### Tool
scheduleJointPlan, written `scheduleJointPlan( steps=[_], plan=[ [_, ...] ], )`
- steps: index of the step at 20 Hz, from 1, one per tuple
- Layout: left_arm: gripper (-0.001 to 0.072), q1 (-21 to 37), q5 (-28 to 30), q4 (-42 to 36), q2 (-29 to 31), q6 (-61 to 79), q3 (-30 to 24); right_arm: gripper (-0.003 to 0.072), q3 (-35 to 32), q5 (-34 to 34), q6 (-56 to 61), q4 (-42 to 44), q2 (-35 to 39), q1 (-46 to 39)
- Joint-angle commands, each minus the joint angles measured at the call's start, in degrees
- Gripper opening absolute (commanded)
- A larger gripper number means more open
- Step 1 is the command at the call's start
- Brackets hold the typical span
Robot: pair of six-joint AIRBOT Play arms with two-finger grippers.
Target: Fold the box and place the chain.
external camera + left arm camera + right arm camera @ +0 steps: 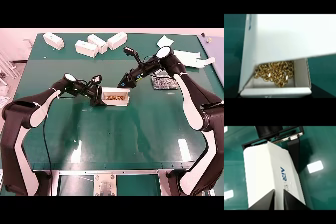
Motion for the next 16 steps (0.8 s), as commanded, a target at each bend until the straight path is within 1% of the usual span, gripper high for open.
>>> scheduleJointPlan(
  steps=[1, 3, 5, 9, 11, 14, 16],
  plan=[
    [0.041, 0.0, 0.0, 0.0, 0.0, 0.0, 0.0, 0.0205, -0.4, 1.9, -0.3, -0.3, 0.0, 0.2],
    [0.041, 0.0, 0.0, 0.0, 0.0, 0.0, 0.0, 0.0232, -0.4, 1.8, -0.7, -0.4, 0.0, 0.2],
    [0.041, 0.0, 0.0, 0.0, 0.0, 0.0, 0.0, 0.0281, -0.5, 1.8, -1.8, -0.5, 0.0, 0.4],
    [0.041, 0.0, 0.0, 0.0, 0.0, 0.0, 0.0, 0.0281, -0.5, 1.9, -2.9, -0.5, 0.0, 1.1],
    [0.041, 0.0, 0.0, 0.0, 0.0, 0.0, 0.0, 0.0279, -0.5, 3.0, -2.9, -0.9, 0.0, 1.6],
    [0.041, 0.0, 0.0, 0.0, 0.0, 0.0, 0.0, 0.0257, -0.5, 3.7, -2.9, -3.4, 0.0, 2.2],
    [0.041, 0.0, 0.0, 0.0, 0.0, 0.0, 0.0, 0.0257, -0.5, 2.7, -2.9, -4.9, 0.0, 2.2]
  ],
)
